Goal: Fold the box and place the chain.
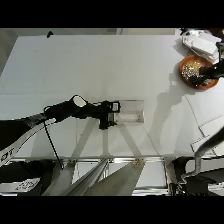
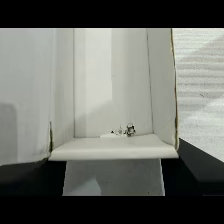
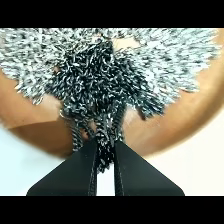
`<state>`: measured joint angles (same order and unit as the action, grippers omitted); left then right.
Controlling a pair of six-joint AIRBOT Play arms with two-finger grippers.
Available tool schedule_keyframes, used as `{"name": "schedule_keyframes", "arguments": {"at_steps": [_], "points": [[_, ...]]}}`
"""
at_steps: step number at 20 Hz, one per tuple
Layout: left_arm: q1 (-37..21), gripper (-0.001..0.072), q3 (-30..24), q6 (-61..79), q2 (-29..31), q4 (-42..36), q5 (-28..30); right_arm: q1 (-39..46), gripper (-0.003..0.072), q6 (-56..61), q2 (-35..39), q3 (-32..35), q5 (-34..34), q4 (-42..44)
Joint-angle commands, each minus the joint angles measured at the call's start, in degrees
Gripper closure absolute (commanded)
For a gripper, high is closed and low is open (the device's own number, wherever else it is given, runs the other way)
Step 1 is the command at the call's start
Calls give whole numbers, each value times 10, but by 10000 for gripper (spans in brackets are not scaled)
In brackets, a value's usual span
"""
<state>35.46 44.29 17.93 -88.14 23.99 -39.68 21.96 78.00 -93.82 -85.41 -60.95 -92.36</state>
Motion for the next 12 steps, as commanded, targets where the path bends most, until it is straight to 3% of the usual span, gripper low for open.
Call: {"name": "schedule_keyframes", "arguments": {"at_steps": [1, 6, 12], "points": [[0, 574, 0, 0, 0, 0, 0, 0, 677, -16, 69, -1, -49, 25], [0, 574, 0, 0, 0, 0, 0, -8, 677, -31, 189, -1, -155, 119], [0, 574, 0, 0, 0, 0, 0, -50, 677, -28, 311, 0, -259, 167]]}}
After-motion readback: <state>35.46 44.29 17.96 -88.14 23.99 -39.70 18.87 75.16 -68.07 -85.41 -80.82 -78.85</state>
